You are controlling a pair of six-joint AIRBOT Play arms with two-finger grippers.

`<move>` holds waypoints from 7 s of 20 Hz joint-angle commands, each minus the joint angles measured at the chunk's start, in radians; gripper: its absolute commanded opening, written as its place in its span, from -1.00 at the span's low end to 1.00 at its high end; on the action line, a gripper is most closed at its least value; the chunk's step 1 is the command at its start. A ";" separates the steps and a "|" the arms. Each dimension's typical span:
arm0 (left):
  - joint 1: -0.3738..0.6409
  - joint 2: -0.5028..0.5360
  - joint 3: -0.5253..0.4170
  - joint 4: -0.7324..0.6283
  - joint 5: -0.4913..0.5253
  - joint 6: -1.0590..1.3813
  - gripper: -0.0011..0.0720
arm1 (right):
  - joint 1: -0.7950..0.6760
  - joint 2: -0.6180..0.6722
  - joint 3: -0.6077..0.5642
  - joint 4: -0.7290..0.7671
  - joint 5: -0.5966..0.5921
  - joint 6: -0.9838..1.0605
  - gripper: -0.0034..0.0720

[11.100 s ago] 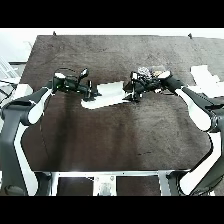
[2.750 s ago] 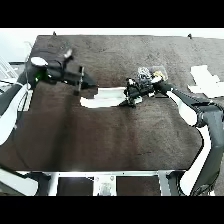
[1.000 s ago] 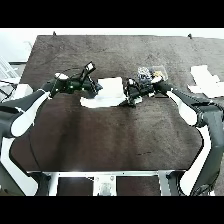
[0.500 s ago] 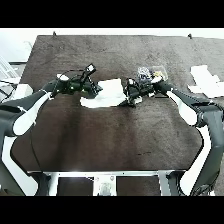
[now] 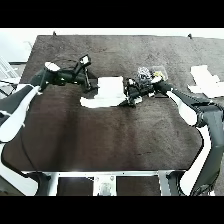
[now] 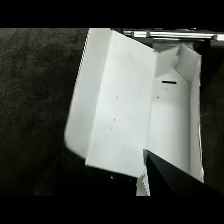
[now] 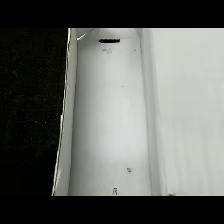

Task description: Fold the box and place the chain.

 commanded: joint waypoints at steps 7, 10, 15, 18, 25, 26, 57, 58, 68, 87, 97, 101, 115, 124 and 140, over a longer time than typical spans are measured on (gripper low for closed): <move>-0.047 -0.016 -0.002 0.420 -0.114 -0.226 0.60 | 0.001 0.000 0.000 0.000 0.001 0.001 0.25; -0.067 -0.069 -0.002 0.423 -0.109 -0.227 0.60 | 0.001 0.000 0.000 0.000 0.001 0.001 0.25; -0.114 -0.085 -0.002 0.416 -0.025 -0.226 0.60 | 0.001 0.000 0.000 0.000 0.001 0.001 0.25; -0.122 -0.085 -0.002 0.411 -0.003 -0.226 0.60 | 0.001 0.000 0.000 0.000 0.001 0.001 0.25; -0.124 -0.085 -0.002 0.405 -0.034 -0.227 0.46 | 0.001 0.000 0.000 0.000 0.001 0.001 0.25; -0.124 -0.086 -0.002 0.405 -0.041 -0.227 0.45 | 0.001 0.000 0.000 0.000 0.001 0.001 0.25; -0.124 -0.093 -0.002 0.357 -0.005 -0.138 0.07 | 0.001 0.000 0.000 0.000 0.001 0.001 0.25; -0.124 -0.093 -0.002 0.358 -0.008 -0.122 0.07 | 0.001 0.000 0.000 0.000 0.001 0.001 0.25; -0.124 -0.093 -0.002 0.391 0.015 -0.094 0.07 | 0.001 0.000 0.000 0.000 0.001 0.001 0.25; -0.153 -0.129 -0.002 0.209 0.029 -0.031 -0.58 | 0.001 0.000 0.000 0.000 0.001 0.001 0.25; -0.152 -0.129 -0.002 0.147 0.006 -0.024 0.85 | 0.001 0.000 0.000 0.000 0.001 0.001 0.25; -0.152 -0.129 -0.002 0.152 0.006 -0.024 0.85 | 0.001 0.000 0.000 0.000 0.001 0.001 0.25; -0.034 -0.107 0.002 0.168 -0.247 -0.033 -0.92 | 0.001 0.000 0.000 0.000 0.001 0.001 0.25; 0.033 0.138 -0.036 0.233 -0.201 -0.572 -0.93 | 0.001 0.000 0.000 0.000 0.001 0.001 0.25; 0.170 0.393 -0.480 0.316 0.062 -1.259 -0.92 | 0.001 0.000 0.000 0.000 0.001 0.001 0.25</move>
